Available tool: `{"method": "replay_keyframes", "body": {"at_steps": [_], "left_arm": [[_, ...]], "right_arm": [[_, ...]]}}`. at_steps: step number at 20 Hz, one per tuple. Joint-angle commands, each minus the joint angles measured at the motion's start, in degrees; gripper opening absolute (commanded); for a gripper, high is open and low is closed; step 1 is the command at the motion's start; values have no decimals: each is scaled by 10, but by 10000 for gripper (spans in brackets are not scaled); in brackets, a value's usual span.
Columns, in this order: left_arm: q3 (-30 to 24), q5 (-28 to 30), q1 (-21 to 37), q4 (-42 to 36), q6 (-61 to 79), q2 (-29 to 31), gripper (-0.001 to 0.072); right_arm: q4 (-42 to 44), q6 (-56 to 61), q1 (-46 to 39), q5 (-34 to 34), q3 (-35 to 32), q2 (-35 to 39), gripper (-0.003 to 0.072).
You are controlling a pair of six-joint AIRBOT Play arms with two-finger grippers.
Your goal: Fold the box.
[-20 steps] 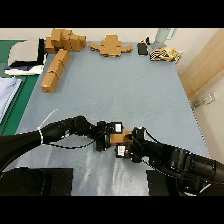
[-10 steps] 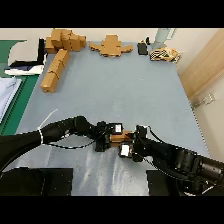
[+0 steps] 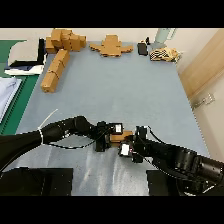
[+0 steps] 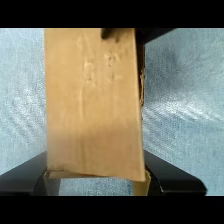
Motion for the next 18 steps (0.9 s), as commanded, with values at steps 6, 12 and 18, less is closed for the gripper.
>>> {"method": "replay_keyframes", "body": {"at_steps": [6,12,18], "left_arm": [[0,1,0,0,0,0,357],[0,1,0,0,0,0,357],[0,1,0,0,0,0,357]], "right_arm": [[70,-11,1,0,0,-26,151],[105,-12,0,-37,19,9,167],[264,144,0,-59,35,39,4]]}}
